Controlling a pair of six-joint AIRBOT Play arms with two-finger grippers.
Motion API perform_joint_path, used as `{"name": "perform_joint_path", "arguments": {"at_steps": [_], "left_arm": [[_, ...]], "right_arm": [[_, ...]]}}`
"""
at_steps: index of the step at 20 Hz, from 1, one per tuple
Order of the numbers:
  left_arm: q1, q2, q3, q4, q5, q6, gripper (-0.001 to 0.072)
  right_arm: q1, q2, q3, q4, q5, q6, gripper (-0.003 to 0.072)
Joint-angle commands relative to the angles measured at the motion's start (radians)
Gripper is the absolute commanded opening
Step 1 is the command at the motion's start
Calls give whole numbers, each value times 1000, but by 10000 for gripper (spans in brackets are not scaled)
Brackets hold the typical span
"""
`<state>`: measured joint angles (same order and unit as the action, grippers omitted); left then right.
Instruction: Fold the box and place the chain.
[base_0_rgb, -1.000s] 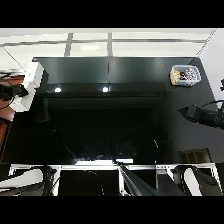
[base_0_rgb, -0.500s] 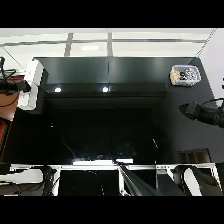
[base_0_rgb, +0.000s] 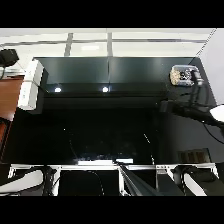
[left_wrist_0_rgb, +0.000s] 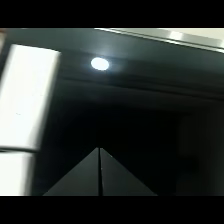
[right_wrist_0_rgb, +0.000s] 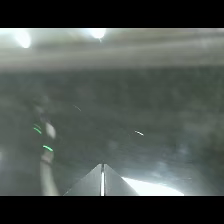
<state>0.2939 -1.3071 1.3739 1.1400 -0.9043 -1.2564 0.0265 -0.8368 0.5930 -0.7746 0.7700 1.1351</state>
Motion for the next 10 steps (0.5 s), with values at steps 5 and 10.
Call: {"name": "perform_joint_path", "arguments": {"at_steps": [5, 10], "left_arm": [[-317, 450, -649, 155, 251, -103, 28], [-314, 621, -814, 186, 261, -105, 29]], "right_arm": [[50, -146, 1, -288, -229, 14, 15], [50, -146, 1, -288, -229, 14, 15]]}}
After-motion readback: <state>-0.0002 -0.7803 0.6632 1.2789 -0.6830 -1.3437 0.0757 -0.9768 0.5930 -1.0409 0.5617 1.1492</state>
